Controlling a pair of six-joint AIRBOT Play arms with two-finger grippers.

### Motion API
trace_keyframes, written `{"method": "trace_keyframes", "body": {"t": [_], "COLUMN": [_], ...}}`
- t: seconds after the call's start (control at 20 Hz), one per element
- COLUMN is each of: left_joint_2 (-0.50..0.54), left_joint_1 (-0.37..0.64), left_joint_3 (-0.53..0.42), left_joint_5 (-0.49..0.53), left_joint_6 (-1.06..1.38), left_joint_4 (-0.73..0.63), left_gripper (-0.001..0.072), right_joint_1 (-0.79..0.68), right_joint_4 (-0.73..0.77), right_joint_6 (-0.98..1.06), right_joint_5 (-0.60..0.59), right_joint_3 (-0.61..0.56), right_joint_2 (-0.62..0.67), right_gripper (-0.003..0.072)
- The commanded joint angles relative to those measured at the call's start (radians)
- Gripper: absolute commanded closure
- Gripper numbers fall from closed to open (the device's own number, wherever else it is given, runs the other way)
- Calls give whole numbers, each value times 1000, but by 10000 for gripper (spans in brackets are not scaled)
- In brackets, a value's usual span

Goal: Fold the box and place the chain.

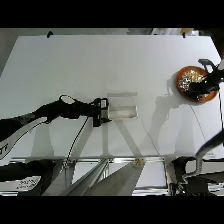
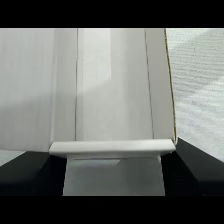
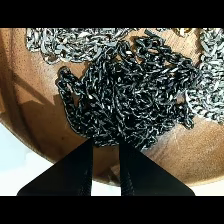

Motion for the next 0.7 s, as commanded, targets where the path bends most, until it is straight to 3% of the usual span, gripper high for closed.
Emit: {"method": "trace_keyframes", "body": {"t": [0.0,0.3,0.4,0.65], "left_joint_2": [1,1,1,1], "left_joint_1": [0,0,0,0], "left_joint_3": [0,0,0,0], "left_joint_5": [0,0,0,0], "left_joint_6": [0,0,0,0], "left_joint_4": [0,0,0,0], "left_gripper": [698,698,698,698], "right_joint_1": [0,0,0,0], "right_joint_4": [-6,-8,-8,-6], "right_joint_6": [2,4,4,4], "right_joint_5": [-6,-23,-28,-19], "right_joint_3": [0,0,0,0], "right_joint_2": [-2,-9,-9,-5], "right_gripper": [525,536,645,667]}}
